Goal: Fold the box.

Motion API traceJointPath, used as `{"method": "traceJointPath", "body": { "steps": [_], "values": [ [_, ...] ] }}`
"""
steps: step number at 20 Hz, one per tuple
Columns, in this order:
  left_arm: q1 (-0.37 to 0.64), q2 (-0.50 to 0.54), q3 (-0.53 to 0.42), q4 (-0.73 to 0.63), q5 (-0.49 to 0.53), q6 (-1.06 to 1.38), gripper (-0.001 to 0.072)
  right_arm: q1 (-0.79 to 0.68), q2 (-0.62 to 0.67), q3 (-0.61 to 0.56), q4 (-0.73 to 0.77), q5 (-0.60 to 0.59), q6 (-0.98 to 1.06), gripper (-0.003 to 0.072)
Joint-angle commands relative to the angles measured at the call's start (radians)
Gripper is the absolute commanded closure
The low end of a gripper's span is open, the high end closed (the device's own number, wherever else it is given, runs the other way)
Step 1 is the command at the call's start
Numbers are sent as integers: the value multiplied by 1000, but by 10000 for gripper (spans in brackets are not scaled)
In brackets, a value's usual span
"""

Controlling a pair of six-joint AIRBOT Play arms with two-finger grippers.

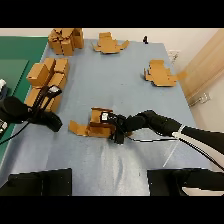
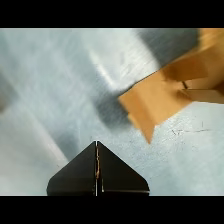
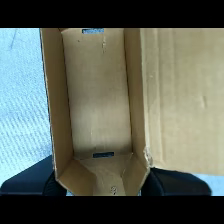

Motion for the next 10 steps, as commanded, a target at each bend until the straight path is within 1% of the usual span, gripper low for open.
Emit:
{"method": "traceJointPath", "body": {
  "steps": [1,3,5,7,9,10],
  "values": [
    [89,-117,-64,-153,0,-105,691,0,0,0,1,-1,0,163],
    [59,-217,-63,-358,-10,31,690,0,0,-1,1,-2,0,163],
    [29,-310,-55,-503,-35,104,690,0,0,0,1,-2,0,163],
    [22,-365,-45,-604,-117,189,689,0,0,0,0,-2,0,163],
    [25,-377,-44,-669,-187,283,682,0,0,0,0,-2,0,163],
    [25,-376,-42,-686,-217,319,506,0,0,0,0,-2,0,163]
  ]
}}
